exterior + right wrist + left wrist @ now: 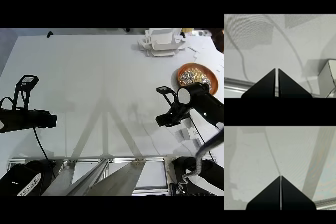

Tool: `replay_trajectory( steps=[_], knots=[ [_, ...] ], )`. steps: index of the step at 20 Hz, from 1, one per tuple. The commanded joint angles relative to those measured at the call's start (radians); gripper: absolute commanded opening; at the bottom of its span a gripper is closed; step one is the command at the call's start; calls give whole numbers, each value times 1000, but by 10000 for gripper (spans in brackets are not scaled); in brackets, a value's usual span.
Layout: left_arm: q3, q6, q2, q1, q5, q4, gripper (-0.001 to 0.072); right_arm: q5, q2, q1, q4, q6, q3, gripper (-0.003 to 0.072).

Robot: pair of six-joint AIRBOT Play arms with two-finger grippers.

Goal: Fold the box and place the chain.

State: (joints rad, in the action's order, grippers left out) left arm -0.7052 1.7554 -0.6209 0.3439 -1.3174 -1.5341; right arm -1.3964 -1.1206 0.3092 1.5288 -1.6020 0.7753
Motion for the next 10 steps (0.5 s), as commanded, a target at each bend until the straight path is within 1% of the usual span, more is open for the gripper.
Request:
replay_trajectory(
  steps=[1, 3, 4, 5, 7, 8, 9, 10],
  knots=[
    [1, 0, 1, -1, 0, 0, 9, 94, 0, 1, -16, 10, 0, 39],
    [1, 0, 1, -1, 0, 0, 9, 84, 0, 1, -11, 28, 0, 38],
    [1, 0, 1, -1, 0, 0, 9, 72, 0, 1, 13, 72, 0, 38],
    [1, 0, 1, -1, 0, 0, 9, 66, 1, 1, 74, 84, 2, 38],
    [1, 0, 1, -1, 0, 0, 9, 28, 2, 0, 227, 82, 31, 40],
    [1, 0, 1, -1, 0, 0, 9, 14, 3, 0, 327, 82, 48, 40],
    [1, 0, 1, -1, 0, 0, 9, 53, 3, -3, 490, 68, 51, 39],
    [1, 0, 1, -1, 0, 0, 9, 106, 0, -20, 632, -11, 51, 14]
  ],
)
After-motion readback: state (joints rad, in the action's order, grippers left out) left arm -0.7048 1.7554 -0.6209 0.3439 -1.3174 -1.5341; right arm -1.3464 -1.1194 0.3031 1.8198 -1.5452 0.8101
